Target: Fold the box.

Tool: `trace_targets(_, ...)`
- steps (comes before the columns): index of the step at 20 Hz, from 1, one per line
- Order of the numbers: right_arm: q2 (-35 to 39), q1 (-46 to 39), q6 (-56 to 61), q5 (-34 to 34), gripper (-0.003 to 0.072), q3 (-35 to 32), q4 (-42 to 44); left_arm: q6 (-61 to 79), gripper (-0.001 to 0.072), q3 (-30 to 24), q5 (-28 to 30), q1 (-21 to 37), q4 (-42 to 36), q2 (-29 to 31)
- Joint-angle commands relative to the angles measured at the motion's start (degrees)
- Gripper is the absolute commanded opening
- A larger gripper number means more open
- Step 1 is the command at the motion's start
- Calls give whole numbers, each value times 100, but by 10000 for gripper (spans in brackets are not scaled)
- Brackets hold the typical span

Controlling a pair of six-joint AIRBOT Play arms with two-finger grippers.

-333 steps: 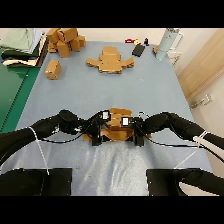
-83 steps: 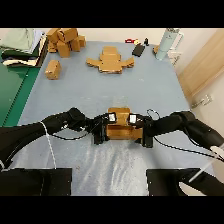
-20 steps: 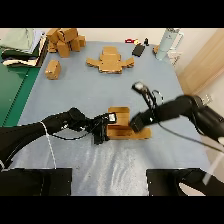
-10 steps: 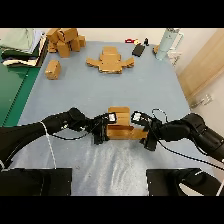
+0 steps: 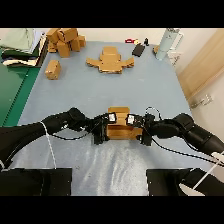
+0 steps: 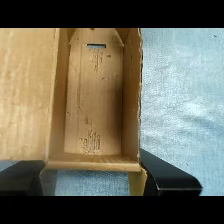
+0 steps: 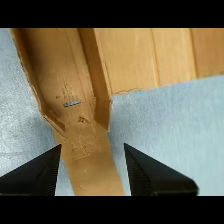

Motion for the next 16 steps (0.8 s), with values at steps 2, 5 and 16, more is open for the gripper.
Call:
trace_targets(2,-232,0,-433,179,608,-2,308,0,464,7,2,4,0,-2)
trace_targets(5,-393,0,-793,463,608,-2,758,0,464,7,2,4,0,-2)
trace_targets(16,-402,2,-962,483,200,-2,992,0,463,7,2,4,0,-2)
